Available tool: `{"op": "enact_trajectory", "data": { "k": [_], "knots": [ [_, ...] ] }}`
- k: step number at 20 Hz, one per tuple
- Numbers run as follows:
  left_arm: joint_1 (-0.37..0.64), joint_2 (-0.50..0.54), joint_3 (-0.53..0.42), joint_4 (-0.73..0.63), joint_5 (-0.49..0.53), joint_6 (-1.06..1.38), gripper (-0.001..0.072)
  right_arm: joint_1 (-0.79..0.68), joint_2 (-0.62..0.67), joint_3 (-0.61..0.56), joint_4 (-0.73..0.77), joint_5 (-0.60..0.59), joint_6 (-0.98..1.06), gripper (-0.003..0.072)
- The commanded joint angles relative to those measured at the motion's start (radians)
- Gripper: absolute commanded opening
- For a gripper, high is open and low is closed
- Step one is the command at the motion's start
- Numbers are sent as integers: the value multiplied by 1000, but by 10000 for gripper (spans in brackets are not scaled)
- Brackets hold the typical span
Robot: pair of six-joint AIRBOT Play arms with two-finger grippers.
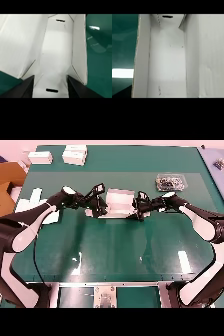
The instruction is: Fold the box and place the chain.
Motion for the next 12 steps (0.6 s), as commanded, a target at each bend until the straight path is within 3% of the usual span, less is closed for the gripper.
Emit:
{"op": "enact_trajectory", "data": {
  "k": [1,12],
  "knots": [
    [0,-1,1,-14,11,2,494,1,0,0,-2,2,0,575],
    [-2,-8,1,-76,-19,63,492,1,0,0,-2,2,0,575]
  ]
}}
